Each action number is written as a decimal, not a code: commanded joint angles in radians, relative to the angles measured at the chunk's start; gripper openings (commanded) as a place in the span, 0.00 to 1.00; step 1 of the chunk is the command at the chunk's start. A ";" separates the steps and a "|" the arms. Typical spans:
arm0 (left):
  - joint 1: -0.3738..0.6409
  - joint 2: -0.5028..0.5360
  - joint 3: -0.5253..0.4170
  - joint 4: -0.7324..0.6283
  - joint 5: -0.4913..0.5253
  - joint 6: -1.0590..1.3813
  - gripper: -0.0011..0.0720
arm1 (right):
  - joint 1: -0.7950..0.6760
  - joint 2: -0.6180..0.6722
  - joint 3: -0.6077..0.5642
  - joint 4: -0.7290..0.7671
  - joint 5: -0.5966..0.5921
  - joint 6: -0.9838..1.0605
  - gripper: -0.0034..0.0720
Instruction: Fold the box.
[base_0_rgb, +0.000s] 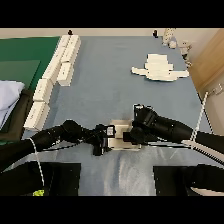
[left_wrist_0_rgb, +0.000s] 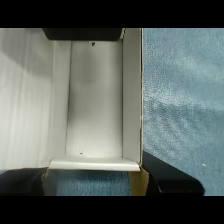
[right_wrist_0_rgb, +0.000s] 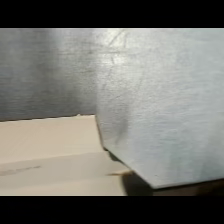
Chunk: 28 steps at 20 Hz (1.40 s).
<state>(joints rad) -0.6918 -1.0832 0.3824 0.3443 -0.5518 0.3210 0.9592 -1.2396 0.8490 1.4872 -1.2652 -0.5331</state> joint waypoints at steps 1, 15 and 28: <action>0.000 0.000 0.000 0.000 0.000 0.000 0.66 | 0.006 -0.013 0.006 -0.012 -0.004 0.021 0.05; 0.000 0.000 0.000 0.000 0.000 0.000 0.66 | 0.005 0.130 0.083 0.002 -0.143 -0.053 0.64; 0.000 0.000 0.000 0.000 0.000 0.000 0.66 | -0.819 0.102 0.001 0.593 0.069 -1.020 0.05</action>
<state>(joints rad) -0.6918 -1.0832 0.3824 0.3443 -0.5522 0.3214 0.3595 -1.0458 0.8612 1.6615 -1.3106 -1.1187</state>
